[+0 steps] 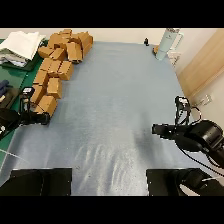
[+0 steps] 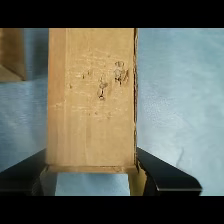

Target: Fold the box.

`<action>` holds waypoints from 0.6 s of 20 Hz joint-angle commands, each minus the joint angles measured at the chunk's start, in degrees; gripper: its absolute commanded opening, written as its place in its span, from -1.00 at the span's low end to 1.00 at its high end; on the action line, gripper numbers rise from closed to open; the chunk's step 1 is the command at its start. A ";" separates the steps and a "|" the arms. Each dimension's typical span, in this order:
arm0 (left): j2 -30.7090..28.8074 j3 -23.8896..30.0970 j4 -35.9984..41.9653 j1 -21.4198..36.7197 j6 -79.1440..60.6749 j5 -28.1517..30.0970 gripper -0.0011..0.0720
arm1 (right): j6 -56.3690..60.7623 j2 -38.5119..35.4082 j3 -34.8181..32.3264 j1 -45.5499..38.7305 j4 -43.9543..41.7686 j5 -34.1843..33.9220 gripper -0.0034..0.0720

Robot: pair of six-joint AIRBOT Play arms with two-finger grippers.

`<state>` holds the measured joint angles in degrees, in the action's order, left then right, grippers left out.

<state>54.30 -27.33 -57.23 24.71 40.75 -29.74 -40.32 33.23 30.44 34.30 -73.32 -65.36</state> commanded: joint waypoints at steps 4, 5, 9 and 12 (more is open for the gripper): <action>6.80 -0.85 4.11 0.98 1.05 8.70 0.43 | 0.00 0.04 -0.04 0.00 0.17 3.06 -0.89; 6.91 -0.85 4.11 0.98 1.07 9.92 0.43 | 0.00 0.04 -0.04 0.00 0.26 3.15 -0.89; 6.88 -0.87 4.63 0.98 1.09 10.25 0.43 | 0.00 0.39 -0.04 0.00 0.50 3.67 -0.89; 6.88 -0.85 5.44 0.98 1.11 10.05 0.43 | 0.00 1.97 -0.04 0.02 0.46 3.67 -0.89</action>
